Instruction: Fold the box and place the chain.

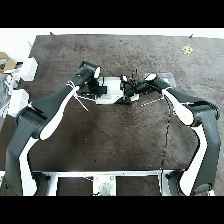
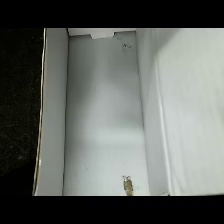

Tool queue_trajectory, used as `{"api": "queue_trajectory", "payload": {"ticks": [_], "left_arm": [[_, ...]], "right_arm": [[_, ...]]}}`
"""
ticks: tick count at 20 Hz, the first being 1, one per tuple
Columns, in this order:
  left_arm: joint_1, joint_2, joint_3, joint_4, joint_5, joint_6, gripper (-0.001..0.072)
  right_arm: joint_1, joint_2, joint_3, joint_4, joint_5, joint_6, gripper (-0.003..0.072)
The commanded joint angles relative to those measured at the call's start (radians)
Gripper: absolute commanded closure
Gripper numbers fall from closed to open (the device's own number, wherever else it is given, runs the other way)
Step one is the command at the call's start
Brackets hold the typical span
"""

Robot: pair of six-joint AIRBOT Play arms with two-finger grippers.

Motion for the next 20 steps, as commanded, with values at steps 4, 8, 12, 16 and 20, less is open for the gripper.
{"api": "queue_trajectory", "payload": {"ticks": [4, 8, 12, 16, 20], "left_arm": [[-0.003, -0.020, 0.003, 0.023, -0.004, -0.017, 0.0476], [-0.003, -0.020, 0.003, 0.024, -0.003, -0.016, 0.0566], [-0.003, -0.020, 0.003, 0.034, -0.003, -0.016, 0.0696], [-0.003, -0.020, 0.003, 0.034, -0.001, -0.016, 0.0695], [-0.003, -0.018, 0.003, 0.011, 0.024, 0.018, 0.0354]], "right_arm": [[0.000, 0.000, 0.001, 0.000, 0.000, 0.000, 0.0239], [0.001, 0.000, 0.001, 0.000, 0.000, 0.000, 0.0239], [0.001, 0.000, 0.001, 0.000, 0.000, 0.000, 0.0239], [0.000, 0.000, 0.001, 0.000, 0.000, 0.000, 0.0239], [0.001, 0.000, 0.001, 0.000, 0.000, 0.000, 0.0239]]}}
